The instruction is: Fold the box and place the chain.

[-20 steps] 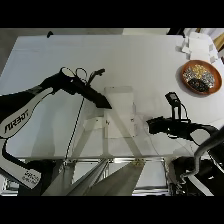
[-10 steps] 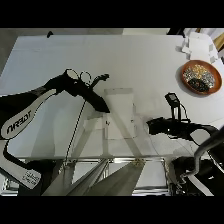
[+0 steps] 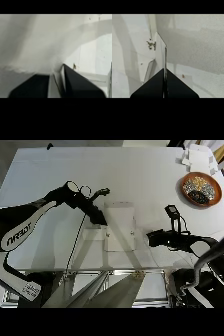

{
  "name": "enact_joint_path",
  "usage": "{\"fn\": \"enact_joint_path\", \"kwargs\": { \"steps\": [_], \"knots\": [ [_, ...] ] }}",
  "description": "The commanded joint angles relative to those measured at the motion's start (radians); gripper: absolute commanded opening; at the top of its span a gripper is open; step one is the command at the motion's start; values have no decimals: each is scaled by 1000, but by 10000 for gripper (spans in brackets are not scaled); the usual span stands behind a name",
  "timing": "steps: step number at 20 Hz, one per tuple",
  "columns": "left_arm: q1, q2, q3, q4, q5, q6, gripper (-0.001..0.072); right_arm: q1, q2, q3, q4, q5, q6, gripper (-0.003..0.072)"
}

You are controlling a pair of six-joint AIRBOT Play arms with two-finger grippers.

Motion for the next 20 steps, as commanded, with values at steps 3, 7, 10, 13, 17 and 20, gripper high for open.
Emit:
{"fn": "enact_joint_path", "kwargs": {
  "steps": [3,7,10,13,17,20],
  "knots": [
    [0,-1,0,-141,48,81,281,1,-1,-1,0,2,0,14],
    [-5,-1,0,-195,49,132,269,1,-1,-1,0,2,0,14],
    [-5,-1,0,-176,47,151,60,1,0,-1,0,2,0,14],
    [-5,0,0,-143,37,150,3,1,0,-1,0,2,0,14],
    [-5,45,0,-130,14,192,0,1,0,-1,36,1,0,80],
    [-5,103,0,-103,49,195,-2,1,5,0,95,1,0,279]
  ]
}}
